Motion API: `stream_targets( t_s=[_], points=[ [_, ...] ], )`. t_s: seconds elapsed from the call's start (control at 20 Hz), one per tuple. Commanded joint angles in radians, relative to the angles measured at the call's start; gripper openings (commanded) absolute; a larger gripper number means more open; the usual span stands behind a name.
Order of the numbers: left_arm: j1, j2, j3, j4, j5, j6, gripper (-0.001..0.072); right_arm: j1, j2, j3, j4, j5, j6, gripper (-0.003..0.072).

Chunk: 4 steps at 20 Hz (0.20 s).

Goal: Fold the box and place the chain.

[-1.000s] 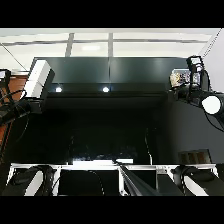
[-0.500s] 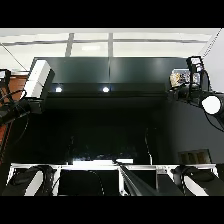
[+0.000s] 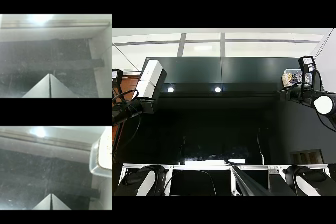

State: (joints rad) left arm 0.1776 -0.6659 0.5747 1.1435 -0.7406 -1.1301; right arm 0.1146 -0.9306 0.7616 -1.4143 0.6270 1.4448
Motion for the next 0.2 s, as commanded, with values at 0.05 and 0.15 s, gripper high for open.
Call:
stream_targets(
  t_s=[0.05, 0.15],
  points=[
    [-0.001, 0.001, 0.000, 0.000, 0.000, 0.000, 0.0028, 0.000, 0.000, 0.000, 0.000, 0.000, 0.000, 0.0016],
    [-0.001, 0.001, 0.000, 0.000, 0.000, 0.000, 0.0028, 0.000, 0.000, 0.000, 0.000, 0.000, 0.000, 0.0016]
  ],
)
